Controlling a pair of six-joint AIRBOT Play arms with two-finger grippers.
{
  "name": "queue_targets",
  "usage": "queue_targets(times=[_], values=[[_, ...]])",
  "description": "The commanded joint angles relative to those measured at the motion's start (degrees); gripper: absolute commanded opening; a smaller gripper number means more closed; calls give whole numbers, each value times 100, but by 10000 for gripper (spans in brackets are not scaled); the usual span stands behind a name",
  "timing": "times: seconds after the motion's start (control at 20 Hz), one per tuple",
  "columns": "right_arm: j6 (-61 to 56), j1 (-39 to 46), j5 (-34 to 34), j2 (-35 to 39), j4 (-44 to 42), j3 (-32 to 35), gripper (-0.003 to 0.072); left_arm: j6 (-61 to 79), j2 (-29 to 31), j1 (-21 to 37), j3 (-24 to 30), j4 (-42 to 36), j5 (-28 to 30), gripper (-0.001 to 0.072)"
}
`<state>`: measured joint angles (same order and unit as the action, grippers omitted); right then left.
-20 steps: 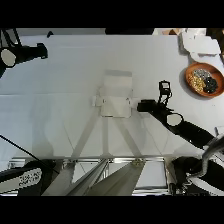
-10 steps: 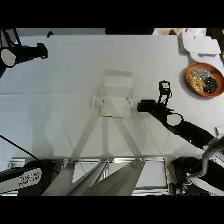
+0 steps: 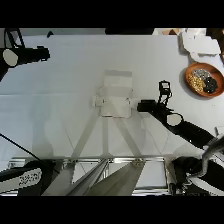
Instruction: Fold the box and place the chain.
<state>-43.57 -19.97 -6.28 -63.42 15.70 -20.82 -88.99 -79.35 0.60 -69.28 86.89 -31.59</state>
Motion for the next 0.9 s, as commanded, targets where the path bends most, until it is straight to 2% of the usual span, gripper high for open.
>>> queue_targets(times=[0.0, 0.15, 0.2, 0.45, 0.5, 0.55, 0.65, 0.85], values=[[-2, -7, 2, -2, -2, 0, 9, 909, -83, -111, 2, -131, -85, 399], [-2, -7, 2, -2, 0, 0, 9, 2065, -293, -118, -22, -1220, -190, 441], [-2, -7, 2, -4, 0, 0, 9, 2568, -393, -118, -144, -1617, -479, 441], [-2, -7, 2, -2, 0, 0, 9, 4629, -1305, -118, -1733, -3670, -3602, 460], [-2, -7, 2, -2, 0, 0, 9, 4885, -1482, -120, -1921, -4144, -3923, 557], [-2, -7, 2, -2, 0, 0, 9, 4999, -1670, -142, -2083, -4568, -4113, 701], [-2, -7, 2, -2, 0, 0, 9, 5097, -1928, -262, -2166, -5176, -4135, 702], [-2, -7, 2, -2, 0, 0, 9, 6201, -2308, -793, -2166, -5217, -4406, 701]])
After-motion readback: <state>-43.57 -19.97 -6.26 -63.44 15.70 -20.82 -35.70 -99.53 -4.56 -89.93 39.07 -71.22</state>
